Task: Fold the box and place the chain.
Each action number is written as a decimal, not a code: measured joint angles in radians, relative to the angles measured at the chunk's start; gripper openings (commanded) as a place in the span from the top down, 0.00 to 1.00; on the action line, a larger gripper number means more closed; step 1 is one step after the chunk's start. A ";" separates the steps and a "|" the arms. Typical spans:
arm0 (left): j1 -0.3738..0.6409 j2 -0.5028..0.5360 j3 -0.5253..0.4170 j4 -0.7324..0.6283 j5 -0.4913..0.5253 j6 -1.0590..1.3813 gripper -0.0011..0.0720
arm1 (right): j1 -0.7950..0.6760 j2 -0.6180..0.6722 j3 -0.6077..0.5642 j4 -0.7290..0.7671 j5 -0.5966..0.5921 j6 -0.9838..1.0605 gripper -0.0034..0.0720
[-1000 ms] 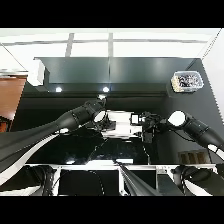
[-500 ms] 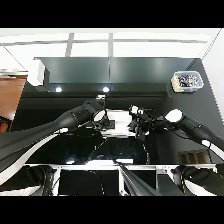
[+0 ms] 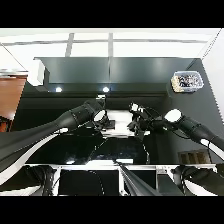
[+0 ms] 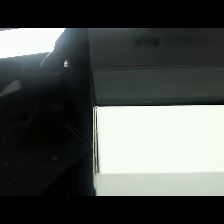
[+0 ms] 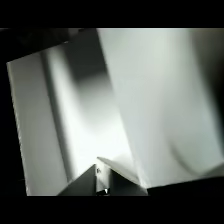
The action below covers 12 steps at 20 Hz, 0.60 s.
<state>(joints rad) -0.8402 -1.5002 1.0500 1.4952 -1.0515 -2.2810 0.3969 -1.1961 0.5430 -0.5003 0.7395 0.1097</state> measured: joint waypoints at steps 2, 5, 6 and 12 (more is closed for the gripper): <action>0.000 0.000 0.000 0.000 -0.003 0.000 0.94 | -0.017 0.016 0.003 -0.024 0.017 0.100 0.94; 0.000 0.000 0.000 0.000 -0.005 0.000 0.94 | -0.119 0.074 0.038 -0.068 0.125 0.344 0.94; 0.000 0.000 0.000 0.000 -0.005 0.000 0.94 | -0.180 0.100 0.055 -0.077 0.188 0.432 0.94; 0.000 0.000 0.000 0.003 -0.007 0.000 0.94 | -0.543 0.192 0.026 -0.152 0.277 0.873 0.94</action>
